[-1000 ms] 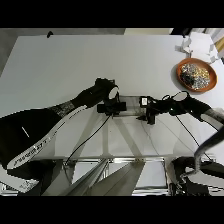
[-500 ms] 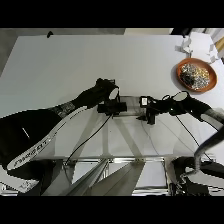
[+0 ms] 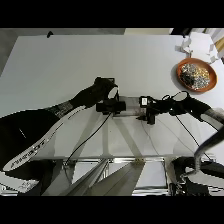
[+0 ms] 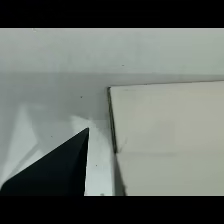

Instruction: Fold the box and place the chain.

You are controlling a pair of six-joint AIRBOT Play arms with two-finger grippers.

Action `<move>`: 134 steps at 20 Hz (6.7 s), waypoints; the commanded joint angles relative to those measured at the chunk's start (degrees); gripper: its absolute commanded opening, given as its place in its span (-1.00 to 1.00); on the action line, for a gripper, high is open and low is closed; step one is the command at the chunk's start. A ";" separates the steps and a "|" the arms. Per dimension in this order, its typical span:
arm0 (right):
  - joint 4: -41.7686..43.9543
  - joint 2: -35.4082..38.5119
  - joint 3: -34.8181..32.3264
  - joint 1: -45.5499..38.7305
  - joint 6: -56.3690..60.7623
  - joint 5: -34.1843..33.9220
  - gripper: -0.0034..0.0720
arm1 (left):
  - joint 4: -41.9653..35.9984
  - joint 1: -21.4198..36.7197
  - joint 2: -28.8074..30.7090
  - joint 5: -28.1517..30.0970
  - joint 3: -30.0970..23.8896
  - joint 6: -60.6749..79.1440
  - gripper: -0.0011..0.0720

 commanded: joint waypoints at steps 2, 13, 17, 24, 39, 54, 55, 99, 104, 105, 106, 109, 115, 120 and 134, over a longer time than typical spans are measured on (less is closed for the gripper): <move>0.02 0.00 0.00 -0.02 0.07 -0.07 0.30 | 0.00 0.24 0.20 -2.34 0.92 0.02 -0.02; 0.04 0.00 0.00 -0.02 0.07 -0.07 0.30 | 2.67 -1.22 -2.45 -3.61 3.74 -0.26 -0.59; 0.02 0.02 0.00 -0.02 0.07 -0.07 0.30 | 2.75 -1.84 -3.54 -3.54 3.74 -2.60 -0.59; 0.02 0.02 0.00 -0.02 0.07 -0.07 0.30 | 2.99 -2.05 -3.80 -3.10 3.74 -2.60 -0.97; 0.02 0.00 0.00 -0.02 0.07 -0.07 0.30 | 2.32 4.17 7.32 -8.04 3.74 15.91 -0.34; 0.02 0.00 0.00 -0.02 0.07 -0.07 0.30 | -16.41 16.20 16.94 6.16 -18.18 113.42 0.93; 0.04 0.00 0.00 -0.02 0.07 -0.07 0.30 | -21.24 16.46 16.90 9.14 -21.11 123.60 0.93; 0.02 0.00 0.00 -0.02 0.07 -0.07 0.30 | -52.78 15.28 6.47 21.29 -27.26 145.70 -0.40; 0.87 0.00 0.00 -0.02 0.02 -0.11 0.30 | -52.78 15.28 6.47 21.31 -27.26 145.70 -0.40; 0.83 0.00 0.00 -0.09 0.04 0.22 0.30 | -52.78 15.28 6.47 21.31 -27.26 145.70 -0.40; 0.72 0.02 0.00 -0.07 0.70 0.66 0.30 | -52.78 15.28 6.47 21.31 -27.26 145.70 -0.40; 0.85 0.61 0.00 -0.09 1.84 3.65 0.67 | -52.78 15.28 6.47 21.31 -27.26 145.70 -0.40; -8.37 7.87 0.00 -6.01 13.84 5.84 0.94 | -52.78 15.28 6.47 21.31 -27.26 145.70 -0.40; -15.17 18.47 0.00 -9.07 19.98 10.29 0.87 | -52.78 15.28 6.47 21.31 -27.26 145.70 -0.40; 16.24 12.17 0.00 7.74 19.54 -18.82 -0.88 | -52.78 15.28 6.47 21.31 -27.26 145.70 -0.40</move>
